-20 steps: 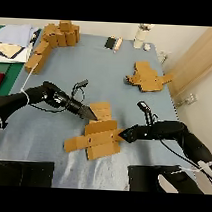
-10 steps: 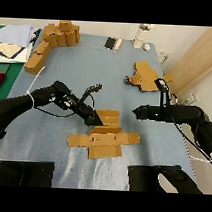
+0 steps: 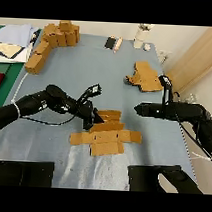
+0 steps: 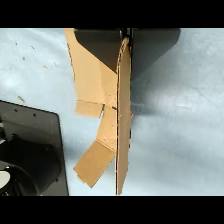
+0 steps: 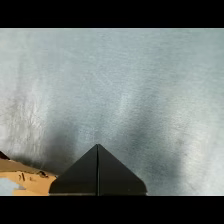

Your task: Fold the box.

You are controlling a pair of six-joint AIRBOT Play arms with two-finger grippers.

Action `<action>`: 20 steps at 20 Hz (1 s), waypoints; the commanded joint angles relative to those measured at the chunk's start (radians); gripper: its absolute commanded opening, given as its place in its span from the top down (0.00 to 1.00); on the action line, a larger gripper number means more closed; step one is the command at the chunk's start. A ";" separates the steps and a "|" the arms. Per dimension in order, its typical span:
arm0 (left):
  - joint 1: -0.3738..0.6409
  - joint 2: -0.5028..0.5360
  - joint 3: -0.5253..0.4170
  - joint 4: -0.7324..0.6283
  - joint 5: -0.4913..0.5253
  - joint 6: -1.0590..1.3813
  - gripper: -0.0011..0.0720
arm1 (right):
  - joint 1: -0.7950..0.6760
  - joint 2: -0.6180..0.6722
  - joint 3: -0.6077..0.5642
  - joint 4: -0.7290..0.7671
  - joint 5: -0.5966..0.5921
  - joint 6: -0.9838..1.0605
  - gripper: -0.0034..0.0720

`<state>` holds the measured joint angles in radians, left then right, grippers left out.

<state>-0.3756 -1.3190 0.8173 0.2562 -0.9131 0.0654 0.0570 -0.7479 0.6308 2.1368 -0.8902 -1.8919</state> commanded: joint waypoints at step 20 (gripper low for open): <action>-0.003 -0.031 -0.092 -0.019 0.038 0.148 0.97 | 0.008 -0.001 -0.005 0.008 0.061 0.018 0.95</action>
<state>-0.3805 -1.3491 0.7261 0.2268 -0.8455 0.2131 0.0647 -0.7486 0.6258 2.1448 -0.8253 -1.8740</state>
